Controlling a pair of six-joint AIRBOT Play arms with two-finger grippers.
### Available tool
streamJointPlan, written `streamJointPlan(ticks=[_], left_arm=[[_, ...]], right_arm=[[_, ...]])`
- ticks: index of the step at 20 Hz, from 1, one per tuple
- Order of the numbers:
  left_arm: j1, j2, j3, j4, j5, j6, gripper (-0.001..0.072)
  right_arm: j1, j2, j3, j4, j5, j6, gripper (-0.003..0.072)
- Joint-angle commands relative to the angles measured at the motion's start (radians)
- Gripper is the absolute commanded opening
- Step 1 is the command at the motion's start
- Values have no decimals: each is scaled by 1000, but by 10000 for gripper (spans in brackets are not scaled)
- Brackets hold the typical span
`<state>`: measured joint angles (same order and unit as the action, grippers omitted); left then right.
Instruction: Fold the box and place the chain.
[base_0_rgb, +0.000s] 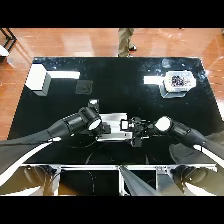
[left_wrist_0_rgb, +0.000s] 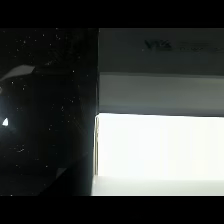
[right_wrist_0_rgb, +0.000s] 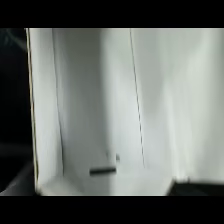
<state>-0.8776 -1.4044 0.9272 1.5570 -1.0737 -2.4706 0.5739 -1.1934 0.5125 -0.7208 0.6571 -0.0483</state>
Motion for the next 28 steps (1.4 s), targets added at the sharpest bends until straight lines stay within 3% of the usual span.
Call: streamJointPlan(ticks=[1,7,9,11,12,13,14,28], left_arm=[[1,4,0,2,-9,34,20],[1,2,0,10,-8,63,21],[1,1,0,10,-8,63,21],[1,0,0,10,-8,63,21],[1,0,0,10,-8,63,21],[1,0,0,10,-8,63,21],[1,0,0,10,-8,63,21],[1,-3,0,8,-8,63,20]], right_arm=[[0,71,3,-193,67,140,704],[0,100,3,-192,82,153,692],[0,100,3,-183,83,154,464],[1,100,3,-149,83,153,466],[1,100,3,-131,83,153,424],[1,100,3,-117,84,154,263],[1,100,3,-111,84,158,235],[8,77,3,27,52,189,233]])
